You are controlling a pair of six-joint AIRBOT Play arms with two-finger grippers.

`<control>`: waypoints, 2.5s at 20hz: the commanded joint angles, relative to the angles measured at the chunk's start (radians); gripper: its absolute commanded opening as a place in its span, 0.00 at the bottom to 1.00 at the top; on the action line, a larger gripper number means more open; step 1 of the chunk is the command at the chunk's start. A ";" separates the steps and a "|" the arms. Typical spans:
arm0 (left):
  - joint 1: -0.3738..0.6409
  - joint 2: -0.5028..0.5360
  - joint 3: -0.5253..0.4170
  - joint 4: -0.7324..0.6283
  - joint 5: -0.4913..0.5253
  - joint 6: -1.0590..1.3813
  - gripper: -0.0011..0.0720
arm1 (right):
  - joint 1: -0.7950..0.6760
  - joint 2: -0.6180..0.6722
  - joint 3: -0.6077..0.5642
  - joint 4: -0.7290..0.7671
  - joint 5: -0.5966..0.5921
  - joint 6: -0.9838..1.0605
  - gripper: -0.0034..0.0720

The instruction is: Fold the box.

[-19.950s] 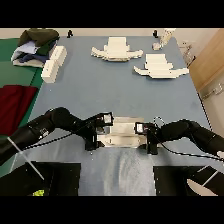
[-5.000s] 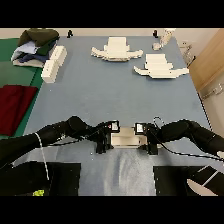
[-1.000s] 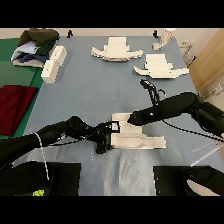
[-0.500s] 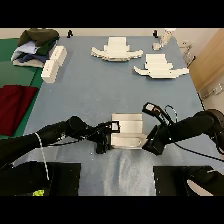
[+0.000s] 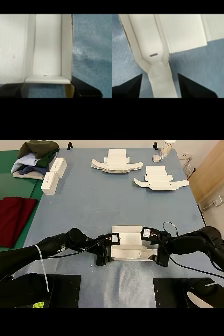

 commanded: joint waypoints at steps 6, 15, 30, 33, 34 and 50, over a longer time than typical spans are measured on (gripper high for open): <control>0.000 0.000 0.000 0.000 0.000 0.000 0.72 | 0.000 -0.129 -0.013 0.126 0.098 -0.232 0.86; 0.000 0.000 0.000 0.000 0.000 0.000 0.72 | 0.006 -0.136 -0.013 0.197 0.106 -0.243 0.09; 0.000 0.000 0.000 0.000 0.000 0.000 0.72 | 0.062 -0.183 -0.013 0.190 0.149 -0.229 0.81; 0.000 0.000 0.000 0.000 0.000 0.000 0.72 | 0.062 -0.163 0.008 0.116 0.064 -0.054 0.27; 0.000 0.000 0.000 0.000 0.000 0.000 0.72 | 0.062 -0.157 0.021 0.068 0.027 0.037 0.12; 0.000 0.000 0.000 0.000 0.000 0.000 0.72 | -0.655 -0.234 0.098 0.051 -0.261 0.777 0.05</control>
